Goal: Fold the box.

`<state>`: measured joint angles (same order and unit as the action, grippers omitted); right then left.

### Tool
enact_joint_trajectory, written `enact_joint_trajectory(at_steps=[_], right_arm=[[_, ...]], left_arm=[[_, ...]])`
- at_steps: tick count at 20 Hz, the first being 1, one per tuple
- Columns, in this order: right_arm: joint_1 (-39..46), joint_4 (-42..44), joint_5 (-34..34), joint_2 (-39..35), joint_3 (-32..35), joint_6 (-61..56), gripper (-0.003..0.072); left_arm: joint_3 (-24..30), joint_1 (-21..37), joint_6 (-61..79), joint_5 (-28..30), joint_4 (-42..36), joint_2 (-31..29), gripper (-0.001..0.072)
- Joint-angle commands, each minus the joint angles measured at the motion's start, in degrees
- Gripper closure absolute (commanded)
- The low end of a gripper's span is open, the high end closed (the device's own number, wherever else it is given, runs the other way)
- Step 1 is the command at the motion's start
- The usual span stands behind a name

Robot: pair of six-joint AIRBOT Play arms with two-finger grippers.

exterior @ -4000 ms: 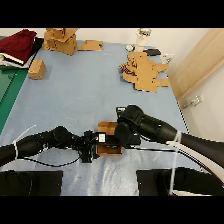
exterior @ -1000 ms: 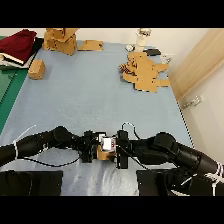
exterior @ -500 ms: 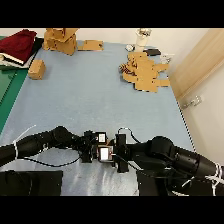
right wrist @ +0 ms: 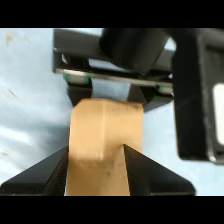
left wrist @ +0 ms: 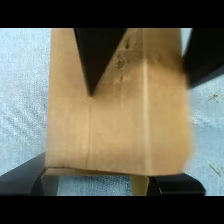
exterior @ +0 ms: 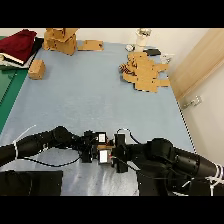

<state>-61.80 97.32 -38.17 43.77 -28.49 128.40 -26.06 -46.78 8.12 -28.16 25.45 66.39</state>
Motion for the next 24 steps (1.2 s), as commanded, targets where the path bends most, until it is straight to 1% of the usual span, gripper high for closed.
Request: enact_joint_trajectory(at_steps=[1, 3, 7, 9, 13, 15, 18, 24], right_arm=[[-1.86, 5.20, -0.04, -3.28, 0.00, -0.15, 0.0156], [-1.88, 7.04, -0.07, -5.57, 0.00, -0.50, 0.0156], [-1.73, 6.80, 0.22, -8.31, 0.00, -0.52, 0.0157], [-1.40, 5.53, 0.17, -8.72, 0.00, -2.67, 0.0158], [0.13, -2.21, 0.20, -8.72, 0.00, -9.57, 0.0164], [1.22, -3.96, 0.24, -8.72, 0.00, -10.51, 0.0179], [2.54, -4.11, 0.28, -7.91, 0.00, -10.51, 0.0179], [2.03, -3.21, 0.92, -3.76, 0.00, -9.09, 0.0179]], left_arm=[[-0.07, -0.02, 0.02, 0.04, 0.02, 0.04, 0.0255], [-0.07, -0.02, 0.02, 0.02, 0.02, 0.04, 0.0256], [-0.07, -0.02, 0.02, 0.04, 0.02, 0.04, 0.0255], [-0.07, -0.02, 0.02, 0.04, 0.02, 0.04, 0.0255], [-0.07, -0.02, 0.02, 0.04, 0.02, 0.04, 0.0256], [-0.07, -0.02, 0.02, 0.04, 0.02, 0.04, 0.0255], [-0.07, -0.02, 0.02, 0.04, 0.02, 0.04, 0.0256], [-0.07, -0.02, 0.02, 0.04, 0.02, 0.04, 0.0255]])
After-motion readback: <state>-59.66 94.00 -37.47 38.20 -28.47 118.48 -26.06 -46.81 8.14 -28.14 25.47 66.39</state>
